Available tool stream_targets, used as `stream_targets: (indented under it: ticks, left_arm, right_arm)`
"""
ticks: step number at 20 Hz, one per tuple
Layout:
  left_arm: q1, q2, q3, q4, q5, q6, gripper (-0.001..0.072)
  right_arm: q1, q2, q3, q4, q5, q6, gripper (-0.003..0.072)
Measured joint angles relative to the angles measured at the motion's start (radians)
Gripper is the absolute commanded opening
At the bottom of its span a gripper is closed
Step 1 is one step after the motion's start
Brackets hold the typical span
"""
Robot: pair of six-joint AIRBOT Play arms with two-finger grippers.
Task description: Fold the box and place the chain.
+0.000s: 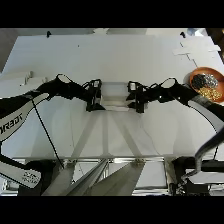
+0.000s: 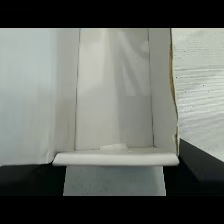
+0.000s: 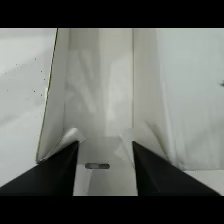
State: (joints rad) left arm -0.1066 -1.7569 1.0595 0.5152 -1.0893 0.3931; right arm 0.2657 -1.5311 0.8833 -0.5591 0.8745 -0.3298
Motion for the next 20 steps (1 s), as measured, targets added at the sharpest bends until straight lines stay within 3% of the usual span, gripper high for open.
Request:
stream_targets:
  ticks: [7, 8, 11, 12, 14, 15, 20]
  left_arm:
    - [0.000, 0.000, 0.000, 0.001, -0.003, 0.002, 0.0464]
    - [0.000, 0.000, 0.000, 0.001, -0.003, 0.002, 0.0464]
    - [0.000, 0.000, 0.000, 0.001, -0.005, 0.002, 0.0464]
    - [0.000, 0.000, 0.000, 0.001, -0.005, 0.003, 0.0464]
    - [0.000, 0.000, 0.000, 0.002, -0.010, 0.003, 0.0464]
    - [-0.001, 0.000, 0.000, 0.000, -0.016, 0.005, 0.0464]
    - [-0.002, 0.000, 0.000, 0.002, -0.012, 0.005, 0.0464]
  right_arm:
    - [0.000, 0.000, -0.001, 0.028, -0.010, 0.016, 0.0491]
    - [0.000, 0.000, -0.001, 0.029, -0.010, 0.020, 0.0541]
    - [0.000, 0.000, -0.001, 0.032, -0.006, 0.048, 0.0537]
    - [0.000, 0.000, -0.001, 0.033, -0.005, 0.063, 0.0431]
    - [0.000, 0.000, 0.000, 0.031, -0.006, 0.089, 0.0100]
    - [0.001, 0.000, 0.000, 0.028, -0.008, 0.097, 0.0016]
    - [0.001, 0.002, 0.000, -0.035, 0.011, 0.159, 0.0016]
